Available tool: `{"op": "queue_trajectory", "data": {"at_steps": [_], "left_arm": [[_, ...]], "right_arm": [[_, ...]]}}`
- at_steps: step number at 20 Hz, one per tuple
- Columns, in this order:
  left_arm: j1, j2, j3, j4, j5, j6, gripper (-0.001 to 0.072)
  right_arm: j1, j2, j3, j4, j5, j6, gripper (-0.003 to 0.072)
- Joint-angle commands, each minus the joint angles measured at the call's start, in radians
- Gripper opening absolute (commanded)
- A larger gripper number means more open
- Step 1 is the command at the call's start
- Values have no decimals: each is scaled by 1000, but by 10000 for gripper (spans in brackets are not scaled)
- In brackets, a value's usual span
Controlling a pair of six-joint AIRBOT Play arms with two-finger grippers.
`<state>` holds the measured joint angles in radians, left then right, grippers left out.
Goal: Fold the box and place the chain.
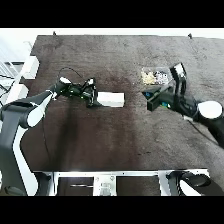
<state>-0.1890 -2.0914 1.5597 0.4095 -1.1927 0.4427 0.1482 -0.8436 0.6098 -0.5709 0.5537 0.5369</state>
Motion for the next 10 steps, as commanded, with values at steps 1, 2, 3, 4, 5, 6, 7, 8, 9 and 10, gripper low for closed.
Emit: {"op": "queue_trajectory", "data": {"at_steps": [1,2,3,4,5,6,7,8,9,10], "left_arm": [[0,0,1,-6,-14,2,624],[0,0,1,-18,-14,2,624],[0,0,1,-23,-19,1,622],[0,0,1,-25,-20,0,623],[0,0,1,-28,-20,-13,601],[0,2,1,-27,-24,-53,270],[4,10,2,-21,-44,-76,26],[10,22,2,-25,-50,-96,15],[17,41,2,-26,-46,-153,14],[25,66,2,-26,-47,-189,12]], "right_arm": [[-14,86,-183,-2,-128,2,7],[-15,86,-198,-2,-129,2,7],[-14,86,-206,-2,-129,2,7],[-14,85,-208,-2,-129,2,6],[-14,85,-207,-2,-129,2,6],[-14,85,-207,-2,-134,2,6],[-15,85,-207,-2,-135,2,7],[-14,85,-207,-2,-137,2,6],[-14,85,-207,-6,-137,2,7],[-15,85,-207,-6,-138,2,7]]}}
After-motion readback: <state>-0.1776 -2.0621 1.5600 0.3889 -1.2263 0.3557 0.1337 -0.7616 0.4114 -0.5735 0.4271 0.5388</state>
